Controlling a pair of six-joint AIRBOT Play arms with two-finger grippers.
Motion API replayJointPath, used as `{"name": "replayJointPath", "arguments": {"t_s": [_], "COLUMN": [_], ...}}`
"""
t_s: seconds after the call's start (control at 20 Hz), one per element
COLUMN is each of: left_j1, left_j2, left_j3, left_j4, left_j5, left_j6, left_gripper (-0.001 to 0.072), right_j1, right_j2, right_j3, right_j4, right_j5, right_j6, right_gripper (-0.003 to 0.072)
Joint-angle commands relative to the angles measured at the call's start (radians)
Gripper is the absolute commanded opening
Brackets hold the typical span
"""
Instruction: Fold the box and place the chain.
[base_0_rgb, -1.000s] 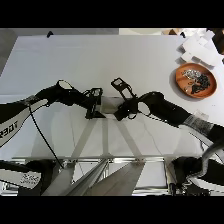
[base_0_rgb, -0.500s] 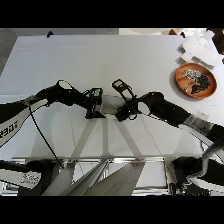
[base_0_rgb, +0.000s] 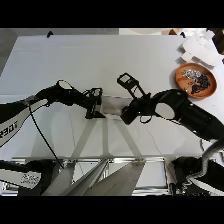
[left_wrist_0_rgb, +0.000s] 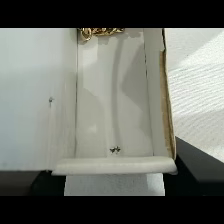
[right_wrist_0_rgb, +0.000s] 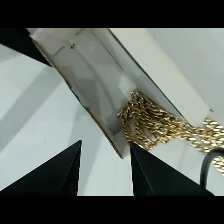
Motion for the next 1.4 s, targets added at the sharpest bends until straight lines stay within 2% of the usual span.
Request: {"name": "replayJointPath", "arguments": {"t_s": [0.0,0.1,0.2,0.3,0.5,0.7,0.85,0.9,0.95,1.1,1.35], "left_j1": [0.001,0.001,0.001,0.001,0.001,0.001,0.001,0.001,0.001,0.001,0.001], "left_j2": [0.000,0.000,0.000,0.000,0.000,0.000,0.000,0.000,0.000,0.000,0.000], "left_j3": [0.000,0.000,0.000,0.000,0.000,0.000,0.000,0.000,0.000,0.000,0.000], "left_j4": [0.000,0.000,0.000,0.000,0.000,0.000,0.000,0.000,0.000,0.000,0.000], "left_j5": [0.000,0.000,0.000,0.000,0.000,0.000,0.000,0.000,0.000,0.000,0.000], "left_j6": [0.001,0.001,0.000,0.001,0.001,0.001,0.001,0.001,0.001,0.000,0.001], "left_gripper": [0.0277,0.0277,0.0277,0.0277,0.0277,0.0277,0.0277,0.0277,0.0277,0.0277,0.0277], "right_j1": [-0.053,-0.128,-0.214,-0.301,-0.443,-0.486,-0.486,-0.486,-0.486,-0.478,-0.458], "right_j2": [0.094,0.095,0.086,0.058,-0.077,-0.228,-0.332,-0.360,-0.385,-0.432,-0.467], "right_j3": [0.000,-0.001,-0.013,-0.026,-0.033,-0.033,-0.033,-0.033,-0.033,-0.033,-0.033], "right_j4": [-0.009,-0.007,-0.003,0.012,0.241,0.397,0.479,0.517,0.562,0.641,0.644], "right_j5": [0.039,0.053,0.054,0.054,0.058,0.056,0.054,0.049,0.046,0.054,0.050], "right_j6": [-0.257,-0.409,-0.557,-0.731,-1.088,-1.513,-1.615,-1.651,-1.687,-1.730,-1.756], "right_gripper": [0.0342,0.0352,0.0492,0.0556,0.0556,0.0602,0.0621,0.0691,0.0702,0.0701,0.0695]}}
